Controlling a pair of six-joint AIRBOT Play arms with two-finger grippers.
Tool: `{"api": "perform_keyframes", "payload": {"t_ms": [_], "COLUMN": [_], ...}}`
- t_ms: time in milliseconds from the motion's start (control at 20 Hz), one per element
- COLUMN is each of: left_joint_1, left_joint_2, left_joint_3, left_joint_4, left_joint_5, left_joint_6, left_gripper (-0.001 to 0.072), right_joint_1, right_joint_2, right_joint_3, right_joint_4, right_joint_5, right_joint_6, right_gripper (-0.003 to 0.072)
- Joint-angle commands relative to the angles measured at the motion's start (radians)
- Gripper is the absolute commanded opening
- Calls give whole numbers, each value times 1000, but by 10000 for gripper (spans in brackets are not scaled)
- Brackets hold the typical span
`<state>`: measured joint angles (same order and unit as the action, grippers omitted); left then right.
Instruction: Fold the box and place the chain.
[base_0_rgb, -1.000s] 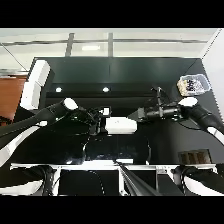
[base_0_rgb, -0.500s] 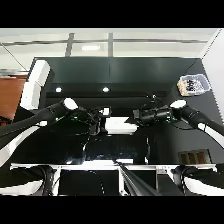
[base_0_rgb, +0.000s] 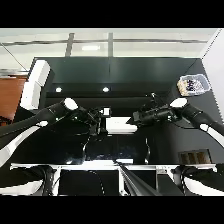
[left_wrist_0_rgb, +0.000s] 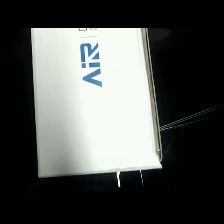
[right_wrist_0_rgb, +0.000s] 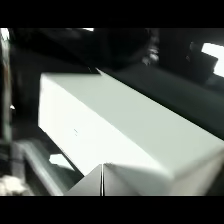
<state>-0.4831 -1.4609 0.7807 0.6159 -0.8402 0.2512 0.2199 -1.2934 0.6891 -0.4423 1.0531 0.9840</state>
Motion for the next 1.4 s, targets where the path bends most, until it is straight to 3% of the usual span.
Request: {"api": "perform_keyframes", "payload": {"t_ms": [0, 50, 100, 150, 350, 600, 800, 1050, 1200, 1350], "left_joint_1": [1, 2, 6, 9, 48, 22, -104, -138, -138, -138], "left_joint_2": [0, 1, 4, 12, 117, 224, 122, -87, -134, -135], "left_joint_3": [0, 3, 6, 11, 35, 76, 179, 348, 374, 377], "left_joint_4": [2, 3, 2, 3, 70, 60, 55, 56, 55, 53], "left_joint_5": [2, 2, 2, 6, -27, -124, -25, -134, -229, -242], "left_joint_6": [3, 2, 2, -20, -138, -242, -319, -360, -360, -365], "left_gripper": [300, 395, 645, 720, 720, 719, 714, 709, 700, 701], "right_joint_1": [-50, -79, -109, -146, -315, -467, -467, -467, -467, -467], "right_joint_2": [132, 184, 232, 280, 382, 385, 385, 385, 385, 385], "right_joint_3": [78, 102, 115, 117, 116, 116, 116, 116, 116, 116], "right_joint_4": [-98, -156, -206, -259, -466, -451, -409, -407, -408, -408], "right_joint_5": [101, 110, 114, 117, 192, 130, 94, 96, 94, 92], "right_joint_6": [-3, 9, 28, 56, 114, 119, 119, 119, 117, 111], "right_gripper": [15, 15, 15, 15, 15, 16, 16, 16, 16, 15]}}
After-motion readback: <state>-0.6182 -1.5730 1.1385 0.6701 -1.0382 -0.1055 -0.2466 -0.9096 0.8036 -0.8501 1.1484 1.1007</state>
